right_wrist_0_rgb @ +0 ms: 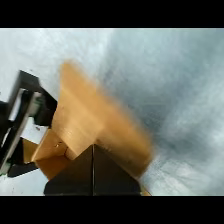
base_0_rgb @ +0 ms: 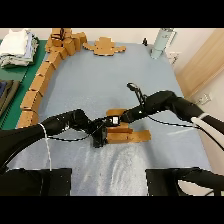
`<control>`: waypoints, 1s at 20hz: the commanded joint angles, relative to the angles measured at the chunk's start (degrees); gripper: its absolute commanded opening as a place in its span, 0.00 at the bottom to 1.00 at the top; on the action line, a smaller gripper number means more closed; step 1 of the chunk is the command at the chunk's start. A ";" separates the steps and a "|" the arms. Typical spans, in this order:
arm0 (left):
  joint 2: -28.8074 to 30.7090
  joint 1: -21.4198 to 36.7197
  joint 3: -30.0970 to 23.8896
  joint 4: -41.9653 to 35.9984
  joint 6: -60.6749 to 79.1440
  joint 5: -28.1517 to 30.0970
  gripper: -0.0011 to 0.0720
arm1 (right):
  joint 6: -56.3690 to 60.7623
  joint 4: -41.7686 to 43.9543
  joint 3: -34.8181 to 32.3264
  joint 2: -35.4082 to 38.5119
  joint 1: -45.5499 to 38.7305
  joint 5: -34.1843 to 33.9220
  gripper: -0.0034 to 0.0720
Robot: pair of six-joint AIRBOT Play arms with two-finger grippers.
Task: Fold the box.
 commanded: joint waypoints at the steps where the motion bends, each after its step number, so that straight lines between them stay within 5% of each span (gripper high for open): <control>1: 0.00 0.00 0.00 -0.02 0.00 0.00 0.73 | 2.27 -7.39 0.48 8.66 -0.04 -3.52 0.05; 8: 0.00 0.00 0.00 -0.02 0.00 0.00 0.73 | -0.48 -11.67 -8.85 24.92 0.22 -15.12 0.05; 10: 0.00 0.00 0.00 -0.02 0.00 0.00 0.73 | -3.85 -16.57 -11.67 26.80 1.75 -15.85 0.52; 13: 0.00 -0.02 0.00 -0.02 0.00 0.00 0.73 | -15.32 -24.87 -15.56 26.38 4.55 -11.52 0.91; 20: 0.00 0.00 0.00 -0.02 0.00 0.00 0.73 | -36.11 -24.30 -18.01 18.58 6.91 8.70 0.91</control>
